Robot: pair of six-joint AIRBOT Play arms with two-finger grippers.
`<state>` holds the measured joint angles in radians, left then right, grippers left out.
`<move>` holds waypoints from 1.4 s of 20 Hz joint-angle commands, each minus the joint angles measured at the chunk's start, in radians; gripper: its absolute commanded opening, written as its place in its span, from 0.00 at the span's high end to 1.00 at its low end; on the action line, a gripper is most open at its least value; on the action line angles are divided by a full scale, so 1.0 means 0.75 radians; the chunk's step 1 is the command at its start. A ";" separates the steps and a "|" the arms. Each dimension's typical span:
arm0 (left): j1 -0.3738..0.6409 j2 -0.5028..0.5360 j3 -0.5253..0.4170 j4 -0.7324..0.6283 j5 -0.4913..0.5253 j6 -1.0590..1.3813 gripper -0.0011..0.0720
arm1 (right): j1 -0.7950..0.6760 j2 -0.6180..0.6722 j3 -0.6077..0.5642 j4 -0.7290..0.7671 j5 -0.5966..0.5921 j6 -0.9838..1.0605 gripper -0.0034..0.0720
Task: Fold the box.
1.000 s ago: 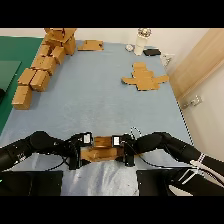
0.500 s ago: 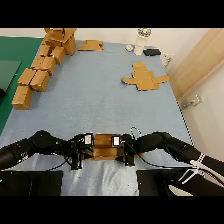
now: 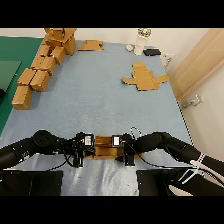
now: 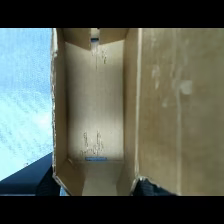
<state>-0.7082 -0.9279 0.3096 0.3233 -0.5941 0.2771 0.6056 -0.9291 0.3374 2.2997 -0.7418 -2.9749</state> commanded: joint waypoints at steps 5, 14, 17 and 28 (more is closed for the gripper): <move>-0.093 -0.045 0.001 -0.135 0.084 0.181 0.97 | 0.002 0.000 0.000 0.001 0.000 0.001 0.28; -0.095 -0.052 0.001 -0.163 0.053 0.176 0.25 | 0.002 0.000 0.000 0.001 0.000 0.001 0.28; -0.095 -0.050 0.001 -0.160 0.047 0.173 0.34 | 0.002 0.000 0.000 0.001 0.000 0.001 0.28; -0.092 0.166 -0.015 0.567 -0.100 -0.623 0.97 | 0.002 0.000 0.000 0.001 0.000 0.001 0.28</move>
<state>-0.7784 -0.8528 0.3054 0.5388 -0.5983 0.0521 0.6060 -0.9291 0.3374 2.3005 -0.7418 -2.9742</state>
